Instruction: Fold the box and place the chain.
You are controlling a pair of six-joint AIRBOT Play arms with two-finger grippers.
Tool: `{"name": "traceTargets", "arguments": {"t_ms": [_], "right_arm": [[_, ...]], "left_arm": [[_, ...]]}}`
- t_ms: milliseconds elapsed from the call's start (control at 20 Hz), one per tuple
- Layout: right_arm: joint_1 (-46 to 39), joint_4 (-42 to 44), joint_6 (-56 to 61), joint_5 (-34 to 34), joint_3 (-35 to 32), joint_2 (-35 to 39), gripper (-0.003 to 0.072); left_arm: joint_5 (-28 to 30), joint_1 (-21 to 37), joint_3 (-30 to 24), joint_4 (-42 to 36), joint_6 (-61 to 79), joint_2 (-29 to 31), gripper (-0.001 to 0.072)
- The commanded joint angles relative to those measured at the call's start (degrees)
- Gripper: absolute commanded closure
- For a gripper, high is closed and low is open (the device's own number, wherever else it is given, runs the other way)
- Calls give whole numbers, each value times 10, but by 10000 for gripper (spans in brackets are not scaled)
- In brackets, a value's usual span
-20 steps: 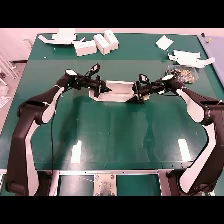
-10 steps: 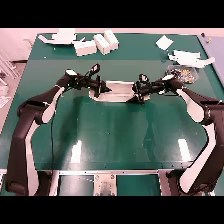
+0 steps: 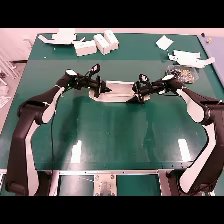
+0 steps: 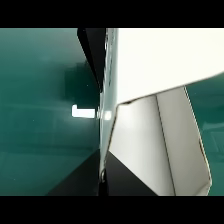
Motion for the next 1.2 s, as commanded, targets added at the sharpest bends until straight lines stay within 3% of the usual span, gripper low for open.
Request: {"name": "traceTargets", "arguments": {"t_ms": [0, 450, 500, 550, 600, 950, 1150], "right_arm": [[0, 0, 0, 1, 0, 0, 192], [0, 0, 0, 1, 0, 0, 192], [0, 0, 0, 1, 0, 0, 192], [0, 0, 0, 1, 0, 0, 192], [0, 0, 0, 1, 0, 0, 192], [0, 0, 0, 1, 0, 0, 192], [0, 0, 0, 1, 0, 0, 192]], "left_arm": [[-13, 0, 0, 0, 0, 0, 679], [-29, 0, 0, -5, 0, 0, 678], [-33, 1, 0, -5, 0, 0, 644], [-33, 1, 0, -7, 0, 0, 372], [-45, 1, 0, -15, -4, 0, 306], [-151, 26, 0, -136, -6, 1, 302], [-192, 56, 0, -150, -10, 19, 303]]}}
